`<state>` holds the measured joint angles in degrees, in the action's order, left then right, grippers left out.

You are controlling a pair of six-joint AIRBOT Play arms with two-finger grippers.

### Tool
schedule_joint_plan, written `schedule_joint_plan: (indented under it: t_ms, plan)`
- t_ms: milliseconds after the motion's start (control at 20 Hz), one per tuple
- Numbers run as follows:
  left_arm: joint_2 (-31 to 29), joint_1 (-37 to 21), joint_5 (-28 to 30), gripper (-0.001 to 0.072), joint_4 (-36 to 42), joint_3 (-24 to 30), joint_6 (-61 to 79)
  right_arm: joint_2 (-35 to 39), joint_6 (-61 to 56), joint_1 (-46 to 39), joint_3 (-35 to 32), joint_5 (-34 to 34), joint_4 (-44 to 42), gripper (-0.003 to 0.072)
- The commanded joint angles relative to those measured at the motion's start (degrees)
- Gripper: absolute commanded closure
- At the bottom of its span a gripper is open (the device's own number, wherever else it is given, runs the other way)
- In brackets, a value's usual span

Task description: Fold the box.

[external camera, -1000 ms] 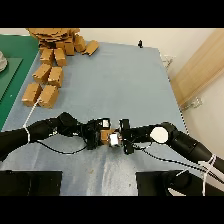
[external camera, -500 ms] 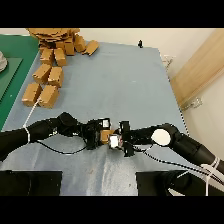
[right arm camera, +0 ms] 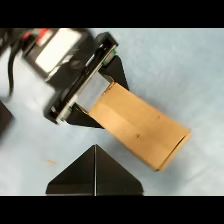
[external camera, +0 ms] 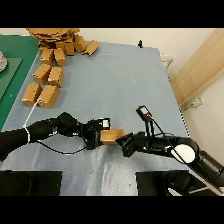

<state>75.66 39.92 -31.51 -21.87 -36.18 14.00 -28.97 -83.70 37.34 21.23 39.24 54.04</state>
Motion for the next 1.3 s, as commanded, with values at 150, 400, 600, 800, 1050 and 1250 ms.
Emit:
schedule_joint_plan:
  t_ms: [150,400,600,800,1050,1250]
  plan:
    - [0.0,0.0,0.0,0.0464,0.0,-0.1,0.0,12.4,16.9,8.9,-22.5,-32.2,-67.2,0.0687]
    - [0.0,0.0,0.0,0.0464,0.0,-0.1,0.0,7.3,20.7,11.1,-22.0,-40.2,-69.5,0.0687]
    - [0.0,0.0,0.0,0.0464,0.0,-0.1,0.0,0.3,20.8,11.1,-18.9,-39.9,-67.2,0.0687]
    - [0.0,0.0,0.0,0.0464,0.0,-0.1,0.0,-4.2,20.8,11.1,-16.9,-38.1,-66.0,0.0686]
    - [0.0,0.0,0.0,0.0464,0.0,-0.1,0.0,-5.1,20.8,11.3,-16.9,-37.2,-65.9,0.0686]
    - [0.0,0.0,0.0,0.0464,0.0,-0.1,0.0,-5.6,20.8,11.3,-16.9,-37.2,-65.8,0.0686]
